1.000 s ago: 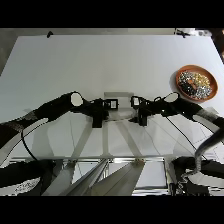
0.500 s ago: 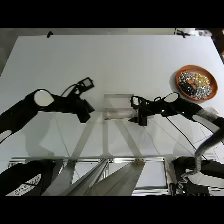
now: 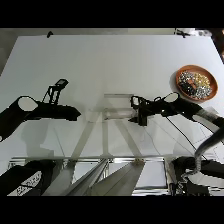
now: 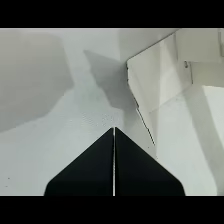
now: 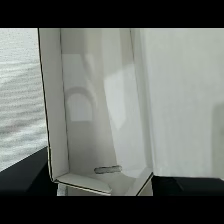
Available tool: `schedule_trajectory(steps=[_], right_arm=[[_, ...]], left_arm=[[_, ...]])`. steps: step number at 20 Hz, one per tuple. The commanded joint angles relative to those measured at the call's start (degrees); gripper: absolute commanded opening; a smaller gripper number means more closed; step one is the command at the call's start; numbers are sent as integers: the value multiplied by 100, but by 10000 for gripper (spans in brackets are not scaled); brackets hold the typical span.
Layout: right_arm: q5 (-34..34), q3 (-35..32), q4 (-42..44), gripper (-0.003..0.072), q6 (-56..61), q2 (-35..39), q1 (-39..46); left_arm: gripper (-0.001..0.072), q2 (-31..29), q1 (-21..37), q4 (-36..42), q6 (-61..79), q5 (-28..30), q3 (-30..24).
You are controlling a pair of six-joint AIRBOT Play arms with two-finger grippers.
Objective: Fold the box and place the chain.
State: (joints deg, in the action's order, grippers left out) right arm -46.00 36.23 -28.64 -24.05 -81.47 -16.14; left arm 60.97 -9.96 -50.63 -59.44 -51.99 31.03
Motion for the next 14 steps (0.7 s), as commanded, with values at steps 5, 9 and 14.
schedule_trajectory(steps=[5, 9, 14], right_arm=[[-7, 2, 0, 315, 0, 4, 2], [-7, 2, 0, 315, 0, 4, 2], [-7, 2, 0, 315, 0, 4, 2]], left_arm=[[5, 1012, -553, 870, 85, 645, -48], [7, 1174, -855, 1292, 286, 835, -48], [8, 1176, -1008, 1451, 289, 984, -37]])
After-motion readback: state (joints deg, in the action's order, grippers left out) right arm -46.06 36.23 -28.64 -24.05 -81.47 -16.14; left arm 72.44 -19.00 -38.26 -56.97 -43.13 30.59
